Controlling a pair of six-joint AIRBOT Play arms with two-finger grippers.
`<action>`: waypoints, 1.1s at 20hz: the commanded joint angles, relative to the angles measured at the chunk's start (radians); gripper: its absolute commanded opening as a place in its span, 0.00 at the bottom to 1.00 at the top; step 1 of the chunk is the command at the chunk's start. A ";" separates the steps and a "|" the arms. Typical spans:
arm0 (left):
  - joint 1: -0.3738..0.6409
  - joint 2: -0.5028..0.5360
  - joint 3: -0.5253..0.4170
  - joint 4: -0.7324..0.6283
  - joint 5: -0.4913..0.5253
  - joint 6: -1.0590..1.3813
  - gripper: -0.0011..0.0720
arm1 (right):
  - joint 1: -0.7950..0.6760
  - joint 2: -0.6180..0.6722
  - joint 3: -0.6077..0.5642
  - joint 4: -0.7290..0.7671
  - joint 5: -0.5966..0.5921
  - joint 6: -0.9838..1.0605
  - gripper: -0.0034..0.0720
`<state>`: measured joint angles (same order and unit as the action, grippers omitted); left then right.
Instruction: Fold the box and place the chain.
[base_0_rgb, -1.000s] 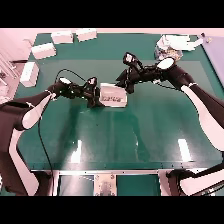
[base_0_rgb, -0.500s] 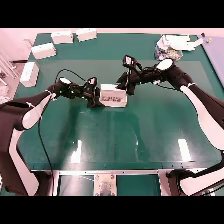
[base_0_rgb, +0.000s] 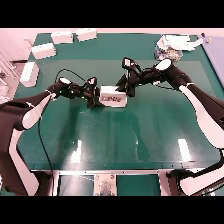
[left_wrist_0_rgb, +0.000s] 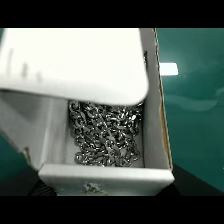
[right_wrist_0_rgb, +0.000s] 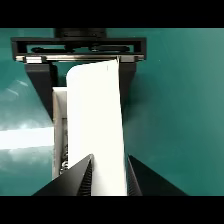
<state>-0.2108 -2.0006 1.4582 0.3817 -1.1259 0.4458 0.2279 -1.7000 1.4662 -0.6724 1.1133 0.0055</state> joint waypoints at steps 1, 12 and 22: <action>0.001 0.001 0.000 0.000 0.000 0.000 0.50 | 0.001 -0.001 0.002 0.003 0.055 0.001 0.32; 0.001 0.001 0.000 0.000 0.000 0.000 0.50 | 0.003 -0.013 -0.001 -0.001 0.060 0.001 0.30; 0.001 0.001 0.000 0.000 0.000 0.000 0.50 | 0.014 -0.023 -0.005 -0.046 0.095 0.039 0.24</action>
<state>-0.2108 -2.0006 1.4582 0.3817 -1.1263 0.4458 0.2424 -1.7199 1.4631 -0.6945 1.2030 0.0322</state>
